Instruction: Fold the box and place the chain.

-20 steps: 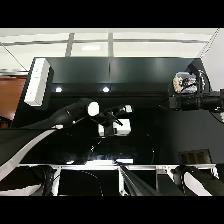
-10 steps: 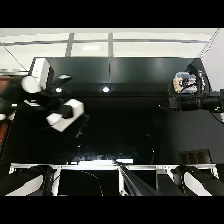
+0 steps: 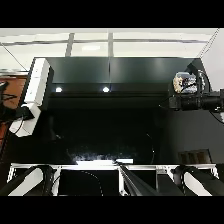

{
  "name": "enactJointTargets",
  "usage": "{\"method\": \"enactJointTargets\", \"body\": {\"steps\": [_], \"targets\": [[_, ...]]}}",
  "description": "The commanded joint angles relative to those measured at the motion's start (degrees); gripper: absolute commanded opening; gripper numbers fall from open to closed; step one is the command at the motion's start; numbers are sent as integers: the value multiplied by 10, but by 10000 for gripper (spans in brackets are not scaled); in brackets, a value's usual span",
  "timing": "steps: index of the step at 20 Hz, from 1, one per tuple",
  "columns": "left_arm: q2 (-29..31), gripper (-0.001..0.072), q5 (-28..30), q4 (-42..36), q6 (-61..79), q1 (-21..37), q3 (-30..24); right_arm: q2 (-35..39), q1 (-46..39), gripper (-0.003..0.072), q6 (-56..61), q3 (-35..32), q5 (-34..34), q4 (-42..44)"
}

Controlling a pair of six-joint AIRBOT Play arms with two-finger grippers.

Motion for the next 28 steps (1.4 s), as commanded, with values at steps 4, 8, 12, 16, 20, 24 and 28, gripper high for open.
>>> {"method": "enactJointTargets", "body": {"steps": [4,8,12,16,20,24,28], "targets": [[-52,391,144,-2,108,14,-5,0,13,18,-17,1,-23,3],[-99,391,191,-30,115,7,-5,0,32,18,-17,1,-60,0],[-109,720,235,-28,123,-10,-1,0,32,18,-14,1,-61,-10],[-68,720,170,-27,120,-32,54,0,32,18,-14,6,-68,-14],[6,546,65,-55,80,-71,120,2,32,17,-9,97,7,-96],[108,28,37,-171,55,-138,87,67,32,11,6,83,-36,-183],[236,30,193,-186,55,-252,-76,146,44,13,-16,-123,-308,-143]]}}
